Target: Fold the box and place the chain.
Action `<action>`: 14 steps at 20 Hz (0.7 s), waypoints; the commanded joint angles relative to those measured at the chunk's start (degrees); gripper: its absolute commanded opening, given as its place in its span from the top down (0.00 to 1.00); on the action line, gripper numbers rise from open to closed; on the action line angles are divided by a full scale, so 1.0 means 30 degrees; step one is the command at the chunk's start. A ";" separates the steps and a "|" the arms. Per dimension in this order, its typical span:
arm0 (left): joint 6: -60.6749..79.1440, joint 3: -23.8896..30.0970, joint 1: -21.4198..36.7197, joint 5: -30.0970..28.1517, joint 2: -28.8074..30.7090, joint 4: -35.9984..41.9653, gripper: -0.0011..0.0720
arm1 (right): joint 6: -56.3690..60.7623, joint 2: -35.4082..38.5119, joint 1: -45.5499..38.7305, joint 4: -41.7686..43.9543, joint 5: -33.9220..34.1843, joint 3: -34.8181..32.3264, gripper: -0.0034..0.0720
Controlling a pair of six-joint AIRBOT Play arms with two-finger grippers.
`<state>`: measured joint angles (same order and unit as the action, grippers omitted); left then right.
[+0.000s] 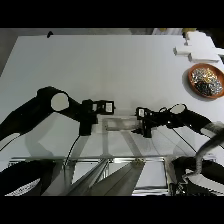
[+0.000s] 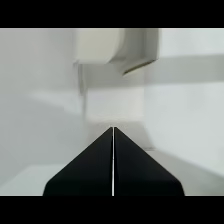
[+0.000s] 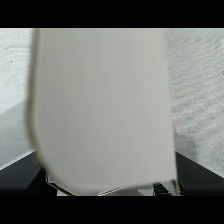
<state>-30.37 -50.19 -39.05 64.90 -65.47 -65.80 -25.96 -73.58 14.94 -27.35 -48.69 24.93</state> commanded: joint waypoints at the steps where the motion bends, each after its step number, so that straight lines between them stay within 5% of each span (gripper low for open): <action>1: -0.1617 -0.0015 -0.2273 -0.2725 0.0117 0.2616 0.98 | -0.0007 0.0007 0.0000 0.0000 0.0000 0.0000 0.43; 7: -0.4386 -0.0015 -0.5049 -1.2539 -0.2339 0.4131 0.98 | -0.0007 0.0007 0.0000 0.0000 0.0000 0.0000 0.43; 14: -1.0083 -0.0015 -0.4095 -1.6036 -0.5880 0.4087 0.98 | -0.0007 0.0007 -0.0007 0.0000 0.0007 0.0000 0.43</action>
